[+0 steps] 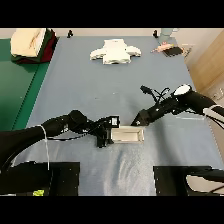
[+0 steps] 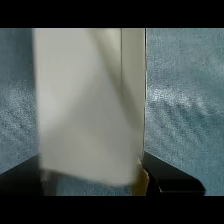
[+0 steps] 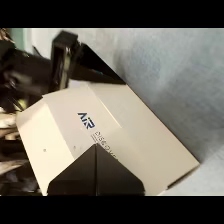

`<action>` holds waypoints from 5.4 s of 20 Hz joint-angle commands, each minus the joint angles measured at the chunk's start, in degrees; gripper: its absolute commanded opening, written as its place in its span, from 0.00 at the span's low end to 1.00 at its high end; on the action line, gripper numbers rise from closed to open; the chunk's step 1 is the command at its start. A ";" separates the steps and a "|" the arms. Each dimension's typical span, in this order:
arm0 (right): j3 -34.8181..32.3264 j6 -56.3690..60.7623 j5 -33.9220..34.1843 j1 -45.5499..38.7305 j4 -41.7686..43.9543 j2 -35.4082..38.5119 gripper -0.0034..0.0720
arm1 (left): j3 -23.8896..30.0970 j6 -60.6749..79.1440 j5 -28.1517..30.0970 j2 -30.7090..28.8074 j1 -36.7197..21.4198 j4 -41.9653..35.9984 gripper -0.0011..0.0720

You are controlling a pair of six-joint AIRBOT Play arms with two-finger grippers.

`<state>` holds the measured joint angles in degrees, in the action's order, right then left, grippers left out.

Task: Fold the box.

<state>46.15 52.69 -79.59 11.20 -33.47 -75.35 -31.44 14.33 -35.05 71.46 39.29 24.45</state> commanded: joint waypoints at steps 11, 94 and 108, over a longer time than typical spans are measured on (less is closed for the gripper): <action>-15.21 1.33 33.62 24.35 -24.85 29.27 0.05 | -0.04 0.00 0.00 -0.02 0.02 0.00 0.75; -19.69 -8.37 45.46 37.42 -36.00 37.59 0.60 | -0.04 0.00 0.02 -0.02 0.02 0.00 0.75; -34.49 11.45 67.04 37.44 -6.51 44.22 0.05 | -0.04 -0.02 0.02 -0.02 0.02 0.00 0.75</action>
<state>13.98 62.65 -17.91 48.64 -44.73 -31.51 -31.48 14.33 -35.05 71.46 39.29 24.43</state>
